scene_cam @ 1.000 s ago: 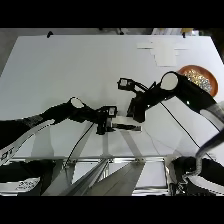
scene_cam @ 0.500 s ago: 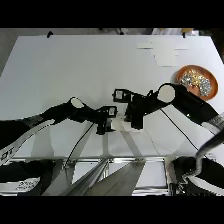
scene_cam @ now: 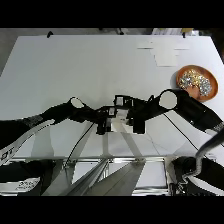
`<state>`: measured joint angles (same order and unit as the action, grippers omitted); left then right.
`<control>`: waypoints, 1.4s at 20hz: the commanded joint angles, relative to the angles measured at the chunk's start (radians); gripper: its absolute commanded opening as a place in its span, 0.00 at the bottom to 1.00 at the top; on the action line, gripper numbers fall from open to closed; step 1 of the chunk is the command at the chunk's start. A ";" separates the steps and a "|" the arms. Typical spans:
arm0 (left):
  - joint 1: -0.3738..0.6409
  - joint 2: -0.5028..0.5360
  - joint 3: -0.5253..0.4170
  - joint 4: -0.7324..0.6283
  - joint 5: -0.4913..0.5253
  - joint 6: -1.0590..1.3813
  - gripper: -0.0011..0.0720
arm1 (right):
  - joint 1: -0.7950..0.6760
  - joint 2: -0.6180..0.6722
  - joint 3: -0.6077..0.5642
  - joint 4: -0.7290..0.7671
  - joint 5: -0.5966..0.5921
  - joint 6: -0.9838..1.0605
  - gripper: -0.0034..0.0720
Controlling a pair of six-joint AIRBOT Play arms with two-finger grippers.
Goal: Fold the box and place the chain.
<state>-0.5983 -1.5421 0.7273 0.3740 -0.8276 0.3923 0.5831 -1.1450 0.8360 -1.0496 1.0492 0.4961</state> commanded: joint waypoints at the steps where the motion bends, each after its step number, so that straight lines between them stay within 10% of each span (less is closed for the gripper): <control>1: 0.000 0.000 0.000 0.000 0.000 0.000 0.51 | 0.011 0.005 -0.011 -0.010 -0.003 0.000 0.41; 11: 0.000 0.000 0.000 0.000 0.000 0.000 0.51 | 0.055 0.027 -0.021 -0.121 -0.067 0.057 0.41; 17: 0.000 0.000 0.000 0.000 0.000 0.000 0.51 | 0.055 0.027 -0.021 -0.129 -0.067 0.057 0.25; 28: 0.000 0.000 0.000 0.000 0.000 0.000 0.51 | 0.055 0.027 -0.064 -0.063 -0.101 0.056 0.36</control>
<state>-0.5983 -1.5421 0.7273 0.3733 -0.8272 0.3923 0.6373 -1.1179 0.7750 -1.1584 0.9604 0.5529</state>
